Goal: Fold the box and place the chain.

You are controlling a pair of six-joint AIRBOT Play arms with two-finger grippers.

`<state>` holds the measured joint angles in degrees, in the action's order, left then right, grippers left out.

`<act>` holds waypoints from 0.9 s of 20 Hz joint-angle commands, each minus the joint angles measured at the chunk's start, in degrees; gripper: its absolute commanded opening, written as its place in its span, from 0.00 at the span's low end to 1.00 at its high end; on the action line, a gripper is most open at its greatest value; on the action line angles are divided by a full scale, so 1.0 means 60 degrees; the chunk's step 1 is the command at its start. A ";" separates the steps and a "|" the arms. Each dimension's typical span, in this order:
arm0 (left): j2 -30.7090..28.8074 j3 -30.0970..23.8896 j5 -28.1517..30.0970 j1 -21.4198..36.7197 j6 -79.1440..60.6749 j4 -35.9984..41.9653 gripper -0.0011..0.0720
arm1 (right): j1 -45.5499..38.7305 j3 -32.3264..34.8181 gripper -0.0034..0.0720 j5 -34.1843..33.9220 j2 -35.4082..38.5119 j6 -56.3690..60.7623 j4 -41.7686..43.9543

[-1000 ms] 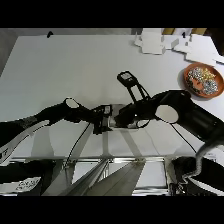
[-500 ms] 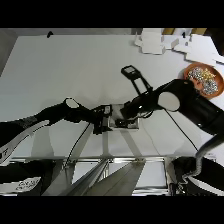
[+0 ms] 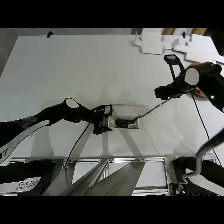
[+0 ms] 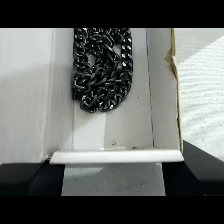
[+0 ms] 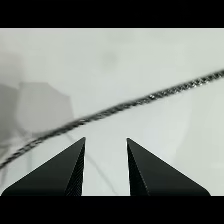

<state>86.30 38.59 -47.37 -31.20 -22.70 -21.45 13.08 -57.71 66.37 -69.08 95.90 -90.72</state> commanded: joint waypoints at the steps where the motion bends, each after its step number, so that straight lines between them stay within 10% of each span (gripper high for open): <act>1: -0.0004 0.0000 0.0004 0.0007 -0.0004 0.0000 0.20 | -0.0754 0.0270 0.43 -0.0368 -0.0750 -0.0073 -0.0091; 15: -0.0004 0.0000 0.0004 0.0007 -0.0004 0.0000 0.20 | -0.0754 0.0273 0.43 -0.1045 -0.2721 -0.0044 -0.0055; 18: -0.0004 0.0000 0.0004 0.0007 0.0000 0.0000 0.20 | -0.0754 0.0273 0.21 -0.1038 -0.2725 -0.0025 -0.0055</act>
